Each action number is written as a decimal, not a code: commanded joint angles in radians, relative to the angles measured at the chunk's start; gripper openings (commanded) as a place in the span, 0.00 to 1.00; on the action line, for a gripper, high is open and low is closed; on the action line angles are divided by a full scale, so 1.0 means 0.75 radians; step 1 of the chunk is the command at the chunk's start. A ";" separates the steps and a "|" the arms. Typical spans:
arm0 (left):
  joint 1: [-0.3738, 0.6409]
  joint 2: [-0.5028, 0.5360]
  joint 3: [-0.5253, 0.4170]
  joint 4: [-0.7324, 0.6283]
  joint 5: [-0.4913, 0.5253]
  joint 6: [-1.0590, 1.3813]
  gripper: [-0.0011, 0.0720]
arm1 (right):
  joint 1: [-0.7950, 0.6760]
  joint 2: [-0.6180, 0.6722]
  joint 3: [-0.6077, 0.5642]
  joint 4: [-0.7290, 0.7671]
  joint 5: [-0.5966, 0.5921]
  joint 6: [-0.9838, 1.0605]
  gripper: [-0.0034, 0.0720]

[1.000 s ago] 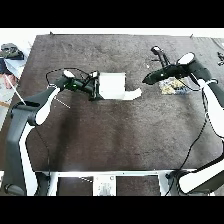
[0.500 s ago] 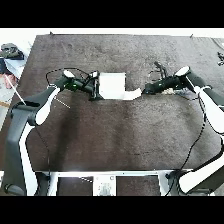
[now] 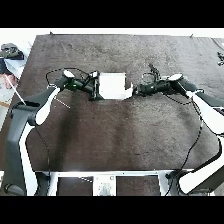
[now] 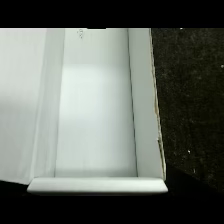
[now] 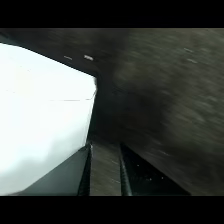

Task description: Fold the box and place the chain.

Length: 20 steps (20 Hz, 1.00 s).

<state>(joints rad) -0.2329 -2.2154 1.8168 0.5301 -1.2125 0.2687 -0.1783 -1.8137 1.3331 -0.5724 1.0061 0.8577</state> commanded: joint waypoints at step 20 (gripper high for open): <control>-0.001 0.001 0.002 0.000 0.000 0.001 0.20 | 0.134 0.013 0.112 -0.041 0.026 0.108 0.67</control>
<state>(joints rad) -0.2329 -2.2154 1.8168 0.5301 -1.2129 0.2687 -0.0849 -1.8034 1.4128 -0.5720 1.0313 0.9047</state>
